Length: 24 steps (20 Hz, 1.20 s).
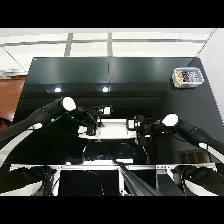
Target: Fold the box and place the chain.
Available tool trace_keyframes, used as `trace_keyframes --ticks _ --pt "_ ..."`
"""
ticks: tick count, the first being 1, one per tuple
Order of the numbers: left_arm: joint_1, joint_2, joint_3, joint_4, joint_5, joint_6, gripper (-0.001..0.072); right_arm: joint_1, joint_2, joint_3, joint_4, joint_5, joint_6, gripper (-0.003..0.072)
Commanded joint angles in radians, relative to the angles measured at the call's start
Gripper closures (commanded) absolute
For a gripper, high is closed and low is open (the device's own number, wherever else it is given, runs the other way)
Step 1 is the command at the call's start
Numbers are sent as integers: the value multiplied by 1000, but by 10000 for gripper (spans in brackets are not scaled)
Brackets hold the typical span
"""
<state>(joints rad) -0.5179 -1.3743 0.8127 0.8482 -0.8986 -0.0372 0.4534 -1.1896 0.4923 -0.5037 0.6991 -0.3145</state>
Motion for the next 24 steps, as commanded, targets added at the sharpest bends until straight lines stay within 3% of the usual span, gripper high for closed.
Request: trace_keyframes --ticks 1,24 --pt "-1 -1 1 0 0 0 684 27 -20 0 8 -38 -8 -22" --pt "-1 -1 1 0 0 0 684 24 -26 0 -11 -68 60 -22"
